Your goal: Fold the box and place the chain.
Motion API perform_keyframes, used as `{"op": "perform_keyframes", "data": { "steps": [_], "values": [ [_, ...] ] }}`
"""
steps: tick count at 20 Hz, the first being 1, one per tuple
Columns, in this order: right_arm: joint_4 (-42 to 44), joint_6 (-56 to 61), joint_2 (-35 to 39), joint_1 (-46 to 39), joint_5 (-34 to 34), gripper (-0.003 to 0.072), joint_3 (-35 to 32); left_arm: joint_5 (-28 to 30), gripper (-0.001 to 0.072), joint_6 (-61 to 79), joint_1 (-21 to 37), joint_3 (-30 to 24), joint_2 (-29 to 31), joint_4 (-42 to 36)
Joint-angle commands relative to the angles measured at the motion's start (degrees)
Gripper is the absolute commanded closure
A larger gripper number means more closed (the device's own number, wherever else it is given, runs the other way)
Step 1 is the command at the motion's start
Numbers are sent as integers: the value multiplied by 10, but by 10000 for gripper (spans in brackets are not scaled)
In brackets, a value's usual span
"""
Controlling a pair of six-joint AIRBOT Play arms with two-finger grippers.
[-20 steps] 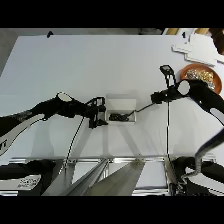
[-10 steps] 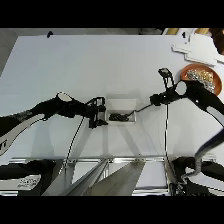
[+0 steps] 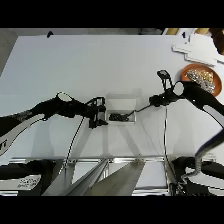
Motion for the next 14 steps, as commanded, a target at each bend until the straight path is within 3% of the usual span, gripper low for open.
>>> {"op": "perform_keyframes", "data": {
  "steps": [1, 7, 10, 14],
  "values": [
    [0, -2, -3, 0, -5, 649, 0, 0, 559, 0, 0, 0, 0, 0],
    [0, -25, 57, 0, 23, 672, 0, 0, 559, 0, 0, 0, 0, 0],
    [14, -31, 127, 0, 54, 672, 0, 0, 559, 0, 0, 0, 0, 0],
    [99, -65, 241, 30, 99, 672, 0, 0, 559, 0, 0, 0, 0, 0]
  ]
}}
